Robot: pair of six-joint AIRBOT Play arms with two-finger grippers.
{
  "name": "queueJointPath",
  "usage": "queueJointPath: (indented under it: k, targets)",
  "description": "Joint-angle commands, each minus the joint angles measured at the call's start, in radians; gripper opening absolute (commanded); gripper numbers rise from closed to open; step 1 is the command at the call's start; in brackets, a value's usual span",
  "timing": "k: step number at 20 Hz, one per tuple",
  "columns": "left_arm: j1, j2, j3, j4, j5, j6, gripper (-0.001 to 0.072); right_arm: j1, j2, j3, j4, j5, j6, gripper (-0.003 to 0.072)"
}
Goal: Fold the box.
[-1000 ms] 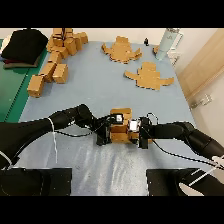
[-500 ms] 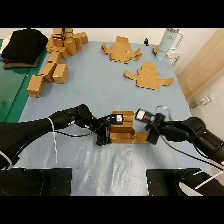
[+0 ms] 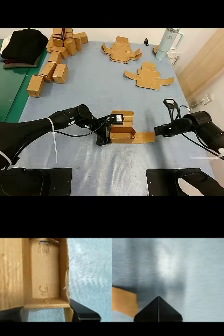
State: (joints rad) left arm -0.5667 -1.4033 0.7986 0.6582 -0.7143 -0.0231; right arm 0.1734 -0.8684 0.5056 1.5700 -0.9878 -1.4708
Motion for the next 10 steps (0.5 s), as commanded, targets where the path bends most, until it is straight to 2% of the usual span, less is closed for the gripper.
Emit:
queueJointPath:
  k: [1, 5, 10]
  targets:
    - [0.001, 0.001, 0.000, 0.000, 0.000, 0.000, 0.0409, -0.025, -0.068, -0.001, 0.230, -0.001, -0.058, 0.0003]
    - [0.001, 0.001, 0.000, 0.000, 0.000, 0.000, 0.0409, -0.025, -0.058, -0.001, 0.309, -0.016, -0.122, 0.0003]
    - [0.001, 0.001, 0.000, 0.000, 0.000, 0.000, 0.0409, -0.024, -0.020, -0.001, 0.415, -0.104, -0.173, 0.0003]
